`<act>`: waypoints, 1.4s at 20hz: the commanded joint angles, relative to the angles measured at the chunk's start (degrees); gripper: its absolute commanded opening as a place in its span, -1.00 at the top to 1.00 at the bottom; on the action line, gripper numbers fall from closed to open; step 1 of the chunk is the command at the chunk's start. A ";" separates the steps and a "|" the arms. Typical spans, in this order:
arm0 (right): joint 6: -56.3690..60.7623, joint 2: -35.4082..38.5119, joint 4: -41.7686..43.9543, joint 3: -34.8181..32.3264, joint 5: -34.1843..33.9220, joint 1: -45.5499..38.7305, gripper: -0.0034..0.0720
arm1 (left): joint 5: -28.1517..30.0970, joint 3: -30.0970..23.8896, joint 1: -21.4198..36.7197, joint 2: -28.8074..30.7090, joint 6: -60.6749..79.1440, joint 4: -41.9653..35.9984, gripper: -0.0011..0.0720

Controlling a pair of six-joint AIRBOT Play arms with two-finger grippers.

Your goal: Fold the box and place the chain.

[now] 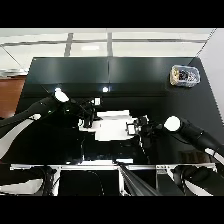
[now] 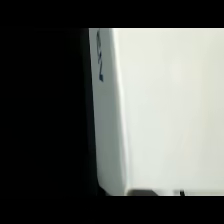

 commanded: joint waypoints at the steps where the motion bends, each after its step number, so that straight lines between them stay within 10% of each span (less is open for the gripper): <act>1: -1.09 -1.92 2.43 -0.02 -5.57 3.08 -0.82 | 0.02 0.07 -0.02 -0.07 0.00 0.09 0.90; 28: -21.05 -8.74 27.43 5.01 1.75 -8.59 -0.82 | -0.04 0.07 -0.02 -0.07 0.00 0.11 0.90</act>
